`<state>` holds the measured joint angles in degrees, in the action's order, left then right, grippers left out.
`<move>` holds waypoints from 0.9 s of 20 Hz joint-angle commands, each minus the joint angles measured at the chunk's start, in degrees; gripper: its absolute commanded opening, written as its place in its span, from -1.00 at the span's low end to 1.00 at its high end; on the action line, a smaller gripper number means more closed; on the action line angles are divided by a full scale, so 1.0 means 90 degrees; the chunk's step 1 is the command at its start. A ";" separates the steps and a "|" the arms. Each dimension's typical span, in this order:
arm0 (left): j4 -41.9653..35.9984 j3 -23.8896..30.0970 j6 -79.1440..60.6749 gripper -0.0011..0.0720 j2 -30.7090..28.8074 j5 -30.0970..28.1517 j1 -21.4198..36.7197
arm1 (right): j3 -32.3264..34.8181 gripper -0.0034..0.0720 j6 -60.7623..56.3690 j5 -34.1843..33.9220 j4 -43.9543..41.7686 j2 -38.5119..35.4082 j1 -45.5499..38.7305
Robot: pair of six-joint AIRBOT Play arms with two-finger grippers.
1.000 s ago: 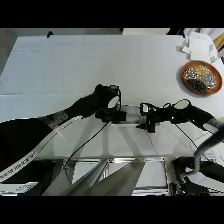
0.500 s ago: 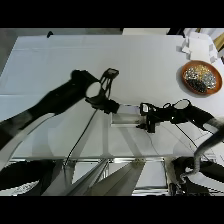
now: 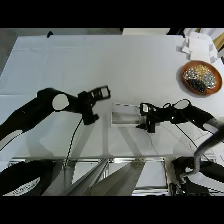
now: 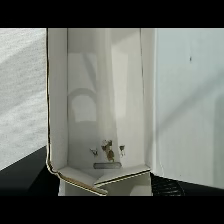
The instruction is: Fold the box and place the chain.
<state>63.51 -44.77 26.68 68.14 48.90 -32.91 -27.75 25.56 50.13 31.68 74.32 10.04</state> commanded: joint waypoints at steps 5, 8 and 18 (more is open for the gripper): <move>-0.3825 0.0408 -0.5348 0.95 0.1372 -0.0192 0.0481 | -0.0002 0.15 0.0000 0.0000 0.0000 -0.0005 0.0000; -0.3968 0.0410 -0.5372 0.95 0.1778 -0.0194 0.0481 | -0.0002 0.15 0.0000 0.0002 -0.0002 -0.0005 0.0000; -0.4551 0.0408 -0.5821 0.95 0.1906 -0.0199 0.0464 | -0.0002 0.15 0.0000 0.0002 -0.0002 -0.0005 0.0000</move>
<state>23.73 -41.12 -24.80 85.10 47.03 -28.69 -27.75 25.58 50.13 31.68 74.32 10.04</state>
